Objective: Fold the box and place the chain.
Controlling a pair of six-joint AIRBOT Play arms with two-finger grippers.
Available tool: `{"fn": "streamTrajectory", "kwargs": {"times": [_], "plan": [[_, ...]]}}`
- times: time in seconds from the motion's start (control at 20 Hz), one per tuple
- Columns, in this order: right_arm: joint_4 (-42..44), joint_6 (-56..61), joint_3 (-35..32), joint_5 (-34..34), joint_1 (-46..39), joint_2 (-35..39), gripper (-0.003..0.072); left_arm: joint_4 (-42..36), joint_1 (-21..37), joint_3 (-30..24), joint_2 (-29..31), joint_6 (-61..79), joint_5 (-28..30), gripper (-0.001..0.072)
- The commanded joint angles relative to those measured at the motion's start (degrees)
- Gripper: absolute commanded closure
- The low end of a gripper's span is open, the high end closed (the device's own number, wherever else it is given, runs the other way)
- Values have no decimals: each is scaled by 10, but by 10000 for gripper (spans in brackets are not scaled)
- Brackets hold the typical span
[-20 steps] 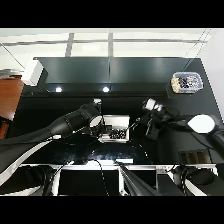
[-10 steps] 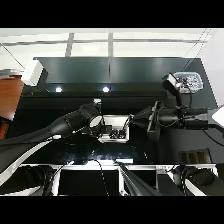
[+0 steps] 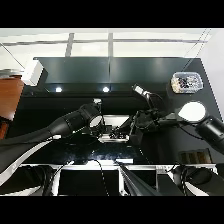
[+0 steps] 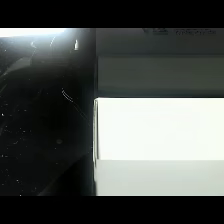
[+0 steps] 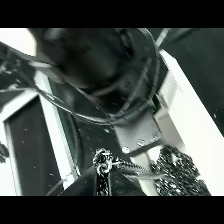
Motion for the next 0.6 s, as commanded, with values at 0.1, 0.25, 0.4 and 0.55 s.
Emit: {"fn": "streamTrajectory", "kwargs": {"times": [0.1,0.25,0.4,0.55], "plan": [[-22,32,2,-5,4,-23,210,0,0,0,0,0,-1,682],[-73,62,21,71,-41,-19,87,0,0,0,0,0,-2,682],[-106,81,38,143,-126,1,86,0,0,0,0,0,-2,682],[-140,126,38,193,-205,9,-14,-2,1,1,0,-4,-2,679]]}}
